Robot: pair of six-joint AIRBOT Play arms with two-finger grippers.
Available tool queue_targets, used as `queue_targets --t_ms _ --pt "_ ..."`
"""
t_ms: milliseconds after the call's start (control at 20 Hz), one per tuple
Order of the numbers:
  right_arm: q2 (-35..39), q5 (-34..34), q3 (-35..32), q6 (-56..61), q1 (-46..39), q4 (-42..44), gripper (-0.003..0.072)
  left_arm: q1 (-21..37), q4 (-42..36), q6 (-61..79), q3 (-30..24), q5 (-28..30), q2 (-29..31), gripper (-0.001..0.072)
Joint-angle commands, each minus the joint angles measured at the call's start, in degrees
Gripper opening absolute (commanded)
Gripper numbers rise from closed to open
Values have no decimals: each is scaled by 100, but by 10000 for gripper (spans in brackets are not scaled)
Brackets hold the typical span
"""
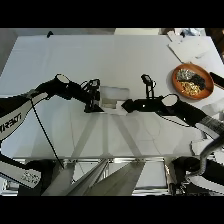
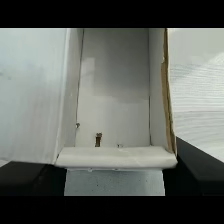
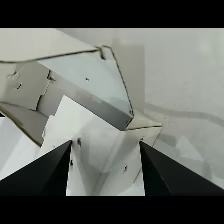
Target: Fold the box and place the chain.
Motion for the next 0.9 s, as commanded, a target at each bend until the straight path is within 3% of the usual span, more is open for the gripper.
queue_targets --t_ms 0,400,650,850 --pt "2 -326 2 376 0 -109 461 2 2 11 0 7 -2 396" --pt "2 -343 2 483 0 -129 437 2 2 11 0 9 -2 396" --pt "2 -319 2 1185 0 -1005 437 2 2 11 0 7 -2 396" --pt "2 -284 2 1261 0 -1102 437 2 2 11 0 7 -2 396"
